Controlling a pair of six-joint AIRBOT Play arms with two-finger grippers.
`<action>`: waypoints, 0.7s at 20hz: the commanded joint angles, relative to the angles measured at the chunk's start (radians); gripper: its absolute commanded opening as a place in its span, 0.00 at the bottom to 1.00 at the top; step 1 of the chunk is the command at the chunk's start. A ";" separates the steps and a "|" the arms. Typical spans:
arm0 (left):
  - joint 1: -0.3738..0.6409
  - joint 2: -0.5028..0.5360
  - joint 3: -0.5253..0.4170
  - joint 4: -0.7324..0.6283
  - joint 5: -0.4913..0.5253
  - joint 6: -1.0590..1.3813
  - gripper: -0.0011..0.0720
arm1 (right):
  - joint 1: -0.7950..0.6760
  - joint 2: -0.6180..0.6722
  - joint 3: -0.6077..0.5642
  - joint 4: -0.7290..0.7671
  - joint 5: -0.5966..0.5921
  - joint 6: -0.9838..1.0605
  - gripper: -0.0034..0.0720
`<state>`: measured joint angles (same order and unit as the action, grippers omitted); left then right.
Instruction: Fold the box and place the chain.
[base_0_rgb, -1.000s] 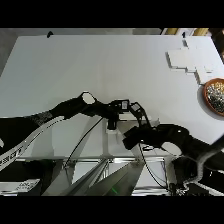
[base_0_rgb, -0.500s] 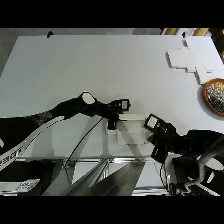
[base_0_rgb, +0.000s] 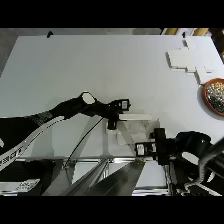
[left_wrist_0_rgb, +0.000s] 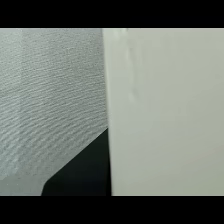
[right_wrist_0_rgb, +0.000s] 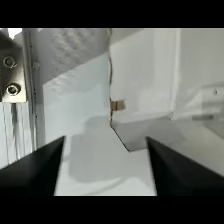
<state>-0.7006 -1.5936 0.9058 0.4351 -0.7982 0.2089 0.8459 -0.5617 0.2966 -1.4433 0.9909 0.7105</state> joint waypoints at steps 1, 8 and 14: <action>0.001 0.000 0.000 0.000 0.000 0.000 0.03 | 0.052 0.117 -0.079 -0.004 -0.154 -0.055 0.96; 0.001 0.000 0.000 0.000 0.000 0.000 0.03 | 0.053 0.172 -0.151 -0.125 -0.253 0.073 0.95; 0.001 0.000 0.000 0.000 0.000 0.000 0.03 | 0.053 0.108 -0.155 -0.124 -0.338 0.074 0.95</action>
<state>-0.7006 -1.5936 0.9058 0.4351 -0.7982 0.2085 0.8974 -0.4370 0.1448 -1.5570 0.6926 0.7715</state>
